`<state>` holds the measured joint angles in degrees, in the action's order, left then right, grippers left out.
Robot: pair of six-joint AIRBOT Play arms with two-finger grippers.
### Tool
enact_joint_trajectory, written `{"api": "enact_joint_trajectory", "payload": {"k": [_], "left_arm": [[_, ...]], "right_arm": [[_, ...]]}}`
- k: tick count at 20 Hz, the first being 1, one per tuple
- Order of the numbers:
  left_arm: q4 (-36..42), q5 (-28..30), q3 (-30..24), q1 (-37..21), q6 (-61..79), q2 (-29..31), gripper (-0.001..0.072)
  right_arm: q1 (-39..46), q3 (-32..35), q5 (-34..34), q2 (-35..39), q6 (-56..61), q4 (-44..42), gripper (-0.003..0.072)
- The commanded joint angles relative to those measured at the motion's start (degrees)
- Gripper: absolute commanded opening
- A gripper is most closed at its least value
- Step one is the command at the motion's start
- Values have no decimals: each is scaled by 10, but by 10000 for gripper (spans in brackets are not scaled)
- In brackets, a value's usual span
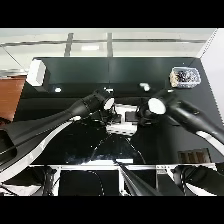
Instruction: Fold the box and place the chain.
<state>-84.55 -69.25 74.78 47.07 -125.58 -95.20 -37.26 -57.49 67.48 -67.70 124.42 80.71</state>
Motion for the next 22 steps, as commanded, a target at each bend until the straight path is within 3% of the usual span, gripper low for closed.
{"api": "enact_joint_trajectory", "payload": {"k": [1, 5, 7, 8, 9, 13, 16, 22], "left_arm": [[0, 0, 0, 0, 0, 0, 26], [0, 0, 0, 0, 0, 0, 26], [0, -2, 0, 0, 0, 0, 26], [0, -2, 0, 0, 0, 0, 26], [0, -2, 0, 0, 0, 0, 26], [0, -1, 0, 0, 0, 0, 27], [0, 0, 0, 0, 0, 0, 26], [0, -2, 0, 0, 0, 0, 26]], "right_arm": [[18, -3, 26, 98, -12, 101, 264], [76, -1, 39, 138, -12, 326, 264], [131, 15, -23, 132, -17, 382, 266], [167, 25, -70, 125, -21, 381, 393], [206, 35, -109, 111, -23, 365, 702], [337, 25, -185, 8, -55, 239, 702], [409, -76, -142, -112, -79, 208, 702], [489, -404, -42, -367, -126, 108, 701]]}}
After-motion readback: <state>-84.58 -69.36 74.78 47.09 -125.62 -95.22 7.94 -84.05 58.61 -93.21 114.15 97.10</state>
